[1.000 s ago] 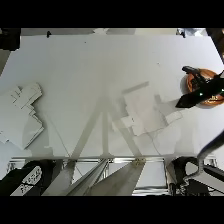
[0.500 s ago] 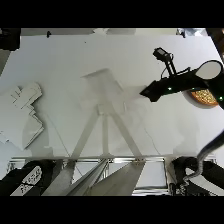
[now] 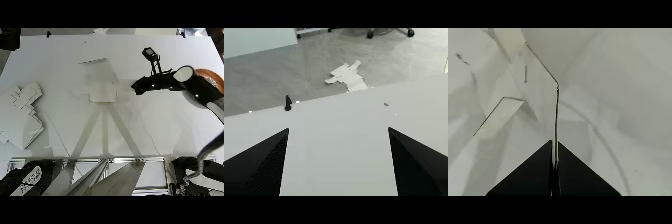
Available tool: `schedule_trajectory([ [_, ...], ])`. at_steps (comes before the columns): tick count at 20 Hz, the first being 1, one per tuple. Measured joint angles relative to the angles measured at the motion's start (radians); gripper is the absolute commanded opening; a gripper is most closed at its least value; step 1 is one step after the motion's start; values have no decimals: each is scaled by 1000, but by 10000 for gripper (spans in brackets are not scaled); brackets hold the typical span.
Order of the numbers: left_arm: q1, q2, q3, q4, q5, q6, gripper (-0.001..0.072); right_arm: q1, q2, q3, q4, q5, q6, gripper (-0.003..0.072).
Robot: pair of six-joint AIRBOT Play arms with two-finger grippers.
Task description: Fold the box and place the chain.
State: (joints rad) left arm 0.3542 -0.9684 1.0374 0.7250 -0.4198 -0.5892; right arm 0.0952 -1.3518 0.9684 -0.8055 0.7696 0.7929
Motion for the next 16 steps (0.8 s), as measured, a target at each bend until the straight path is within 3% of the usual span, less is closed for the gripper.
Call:
schedule_trajectory([
  [8, 0, 0, 0, 0, 0, 0, 697, 3, -166, -5, 16, -124, -84, 8],
  [16, 0, 0, 0, 0, 0, 0, 697, -2, -158, -5, 26, -157, -65, 6],
])
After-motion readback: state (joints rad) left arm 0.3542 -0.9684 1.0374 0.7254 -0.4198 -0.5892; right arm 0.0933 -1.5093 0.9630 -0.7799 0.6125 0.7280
